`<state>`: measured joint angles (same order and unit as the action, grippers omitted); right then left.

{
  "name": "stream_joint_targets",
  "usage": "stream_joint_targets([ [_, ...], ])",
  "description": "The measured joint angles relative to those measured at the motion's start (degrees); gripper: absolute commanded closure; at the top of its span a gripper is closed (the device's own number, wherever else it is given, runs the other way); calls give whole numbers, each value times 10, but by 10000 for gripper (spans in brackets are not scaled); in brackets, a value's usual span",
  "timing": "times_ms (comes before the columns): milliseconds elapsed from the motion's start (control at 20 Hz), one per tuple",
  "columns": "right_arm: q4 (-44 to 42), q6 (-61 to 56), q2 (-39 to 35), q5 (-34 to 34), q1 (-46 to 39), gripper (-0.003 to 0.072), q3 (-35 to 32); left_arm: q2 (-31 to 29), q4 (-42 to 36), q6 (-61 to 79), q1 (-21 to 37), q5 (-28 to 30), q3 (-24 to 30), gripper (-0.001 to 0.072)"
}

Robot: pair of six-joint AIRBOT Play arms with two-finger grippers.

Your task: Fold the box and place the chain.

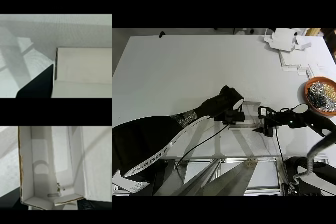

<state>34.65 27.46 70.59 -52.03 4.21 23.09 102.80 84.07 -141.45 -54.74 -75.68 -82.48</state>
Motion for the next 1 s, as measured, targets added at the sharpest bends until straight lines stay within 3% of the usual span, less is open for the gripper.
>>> stream_joint_targets([
  [50, 0, 0, 0, 0, 0, 166, 0, 0, 0, 0, 0, 1, 0, 709],
  [200, 0, 0, 0, 0, 0, 166, 0, 0, 2, 3, 0, 2, 0, 706],
  [400, 0, 0, 0, 0, 0, 166, 0, 0, 4, 8, 0, 1, 0, 596],
  [750, 0, 0, 0, 0, 0, 166, 0, 0, 5, 11, 0, -1, 0, 594],
  [800, 0, 0, 0, 0, 0, 166, 0, 1, 5, 11, 0, -1, 0, 530],
  [850, 0, 0, 0, 0, 0, 166, 0, 2, 5, 11, 0, -2, 0, 403],
  [900, 0, 0, 0, 0, 0, 166, 0, 4, 6, 11, 0, -5, 0, 396],
  [1000, 0, 1, 0, 0, 0, 166, 0, 6, 6, 13, -2, -2, 0, 595],
])
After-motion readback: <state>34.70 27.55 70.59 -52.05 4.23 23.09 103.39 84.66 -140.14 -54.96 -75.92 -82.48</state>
